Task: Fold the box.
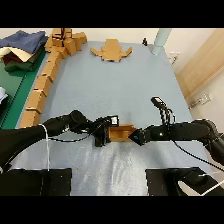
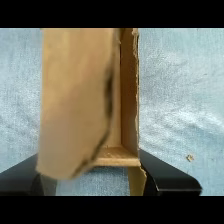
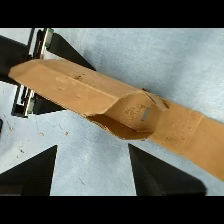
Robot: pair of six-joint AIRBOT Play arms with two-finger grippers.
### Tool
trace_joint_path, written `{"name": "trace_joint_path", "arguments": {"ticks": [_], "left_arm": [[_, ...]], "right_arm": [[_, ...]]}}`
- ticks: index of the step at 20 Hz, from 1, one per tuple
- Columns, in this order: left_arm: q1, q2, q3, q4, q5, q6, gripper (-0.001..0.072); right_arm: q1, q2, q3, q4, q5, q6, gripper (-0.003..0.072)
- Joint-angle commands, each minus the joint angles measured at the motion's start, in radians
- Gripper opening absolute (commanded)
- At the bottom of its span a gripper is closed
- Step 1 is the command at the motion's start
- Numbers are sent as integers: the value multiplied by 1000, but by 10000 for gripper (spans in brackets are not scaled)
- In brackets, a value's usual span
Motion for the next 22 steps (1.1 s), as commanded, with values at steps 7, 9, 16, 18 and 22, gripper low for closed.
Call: {"name": "trace_joint_path", "arguments": {"ticks": [7,9,16,18,22], "left_arm": [[1,1,1,0,0,0,459],[0,1,1,0,1,0,459],[0,0,1,0,1,0,459],[1,0,1,0,1,0,459],[1,1,1,0,1,0,459]], "right_arm": [[1,-35,1,23,12,263,271],[1,-76,1,27,31,257,5],[-22,-405,288,-95,133,5,5],[-45,-501,335,-140,138,-34,5],[-50,-666,333,-83,121,-166,5]]}}
